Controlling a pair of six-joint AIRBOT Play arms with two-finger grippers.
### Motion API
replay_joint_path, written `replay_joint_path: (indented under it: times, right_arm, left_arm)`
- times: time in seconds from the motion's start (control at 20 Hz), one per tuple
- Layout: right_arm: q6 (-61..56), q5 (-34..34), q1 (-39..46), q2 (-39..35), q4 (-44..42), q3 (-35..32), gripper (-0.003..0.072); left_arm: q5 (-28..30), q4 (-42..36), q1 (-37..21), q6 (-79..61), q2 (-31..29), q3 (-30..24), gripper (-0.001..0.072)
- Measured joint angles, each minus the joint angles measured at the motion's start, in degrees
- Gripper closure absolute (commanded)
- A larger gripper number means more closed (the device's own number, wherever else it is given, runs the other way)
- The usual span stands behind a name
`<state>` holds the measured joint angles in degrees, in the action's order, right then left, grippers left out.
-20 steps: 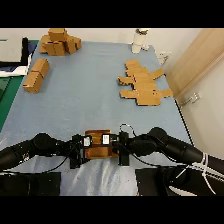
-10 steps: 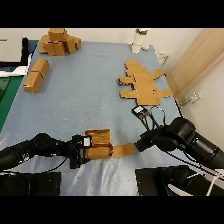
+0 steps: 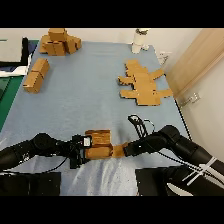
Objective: Fold the box.
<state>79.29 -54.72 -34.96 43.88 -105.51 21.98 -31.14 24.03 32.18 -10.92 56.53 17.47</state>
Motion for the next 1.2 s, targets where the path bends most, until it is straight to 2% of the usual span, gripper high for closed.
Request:
replay_joint_path:
  times: [0.2,0.45,0.5,0.6,0.65,0.8,0.9,1.0,1.05,1.2]
  right_arm:
    - [1.25,3.06,-3.23,2.78,-3.89,-0.37,0.0683]
    - [1.70,2.80,-4.61,2.08,-5.60,1.60,0.0680]
    - [1.70,2.34,-4.72,1.70,-5.79,2.25,0.0652]
    - [1.73,1.86,-4.81,1.09,-6.21,3.72,0.0433]
    - [1.75,1.68,-4.87,0.87,-6.51,4.44,0.0372]
    - [1.77,1.40,-4.92,0.61,-7.28,5.92,0.0372]
    - [1.77,1.33,-4.96,0.59,-7.65,6.34,0.0270]
    - [1.77,1.66,-5.46,0.76,-8.28,6.58,0.0270]
    - [1.77,2.10,-6.01,1.01,-8.63,6.67,0.0232]
    - [1.68,4.68,-8.37,2.60,-9.73,6.97,0.0231]
  left_arm:
    - [0.00,0.00,0.00,-0.02,0.00,-0.02,0.0226]
    - [0.00,0.00,0.00,-0.02,0.00,0.00,0.0227]
    - [0.00,0.00,0.00,-0.02,0.00,-0.02,0.0227]
    - [0.00,0.00,0.00,-0.02,0.00,-0.02,0.0226]
    - [0.00,0.00,0.00,-0.02,0.00,-0.02,0.0227]
    - [0.00,-0.02,0.00,-0.02,0.00,0.00,0.0227]
    - [0.00,0.00,0.00,-0.02,0.00,-0.02,0.0227]
    - [0.00,-0.02,0.00,-0.02,0.00,-0.02,0.0227]
    - [0.00,-0.02,0.00,-0.02,0.00,0.00,0.0226]
    - [0.00,0.00,0.00,-0.02,0.00,0.00,0.0226]
